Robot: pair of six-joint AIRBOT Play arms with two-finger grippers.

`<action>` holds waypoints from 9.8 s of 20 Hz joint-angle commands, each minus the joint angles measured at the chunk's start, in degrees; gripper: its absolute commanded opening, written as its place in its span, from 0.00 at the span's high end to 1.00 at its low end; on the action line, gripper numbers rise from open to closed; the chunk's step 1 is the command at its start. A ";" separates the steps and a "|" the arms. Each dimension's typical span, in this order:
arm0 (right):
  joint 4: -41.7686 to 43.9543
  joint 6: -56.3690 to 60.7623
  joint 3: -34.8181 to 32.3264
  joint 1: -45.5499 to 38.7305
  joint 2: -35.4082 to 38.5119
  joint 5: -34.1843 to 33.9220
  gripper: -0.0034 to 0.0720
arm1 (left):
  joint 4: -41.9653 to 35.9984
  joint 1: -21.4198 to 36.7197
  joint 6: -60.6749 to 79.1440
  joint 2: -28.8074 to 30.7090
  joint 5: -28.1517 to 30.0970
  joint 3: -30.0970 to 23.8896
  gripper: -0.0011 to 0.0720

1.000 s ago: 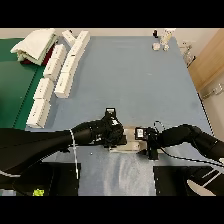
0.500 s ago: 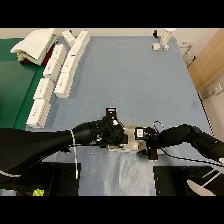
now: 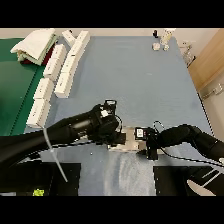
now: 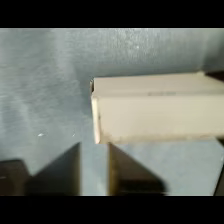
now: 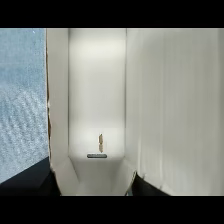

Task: Fold the box.

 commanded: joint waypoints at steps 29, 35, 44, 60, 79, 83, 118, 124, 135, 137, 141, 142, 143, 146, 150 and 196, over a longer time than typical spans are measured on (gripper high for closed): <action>0.00 0.04 0.07 0.00 0.04 0.02 0.26 | -47.89 32.02 139.12 16.94 30.45 -36.00 0.04; 0.00 0.04 0.07 0.00 0.02 0.02 0.26 | -50.25 31.78 148.36 11.61 29.46 -36.04 0.05; 0.00 0.04 0.07 0.00 0.04 0.02 0.26 | -58.51 29.00 156.12 7.50 30.14 -35.91 0.05; 0.00 0.04 0.07 0.00 0.04 0.02 0.26 | -59.45 26.56 153.50 5.07 34.10 -35.80 0.05; 0.00 0.04 0.04 0.00 0.02 0.02 0.26 | -58.01 28.96 151.38 7.91 33.57 -37.22 0.04; 0.00 0.04 0.07 0.00 0.04 0.02 0.26 | -58.27 28.96 151.49 7.93 33.57 -37.20 0.04; 0.00 0.04 0.04 0.00 0.02 0.02 0.26 | -59.78 25.07 148.21 3.67 35.91 -35.65 0.05; 0.00 0.04 0.04 0.00 0.04 0.02 0.26 | -58.36 23.91 146.64 2.45 35.91 -34.42 0.05; 0.00 0.04 0.07 0.00 0.04 0.02 0.26 | -57.99 23.58 146.88 2.47 35.76 -34.45 0.28; 0.00 0.04 0.07 0.00 0.02 0.02 0.26 | -57.70 23.58 146.90 2.71 35.43 -34.49 0.27; 0.00 0.04 0.07 0.00 0.04 0.02 0.26 | -56.74 23.58 146.92 3.61 35.47 -34.49 0.05; 0.00 0.04 0.04 0.00 0.04 0.02 0.26 | -56.85 23.58 146.92 3.61 35.65 -34.49 0.05; 0.00 0.04 0.04 0.00 0.04 0.02 0.26 | -56.81 23.56 147.27 3.61 35.71 -34.49 0.04; 0.00 0.04 0.07 0.00 0.04 0.02 0.26 | -56.74 23.58 147.36 3.63 37.73 -34.49 0.05; 0.00 0.04 0.07 0.00 0.04 0.02 0.26 | -56.76 23.56 147.34 5.42 37.97 -34.49 0.05; -0.17 0.04 0.04 0.00 0.02 0.02 0.26 | -59.52 21.07 146.59 4.96 40.33 -36.26 0.36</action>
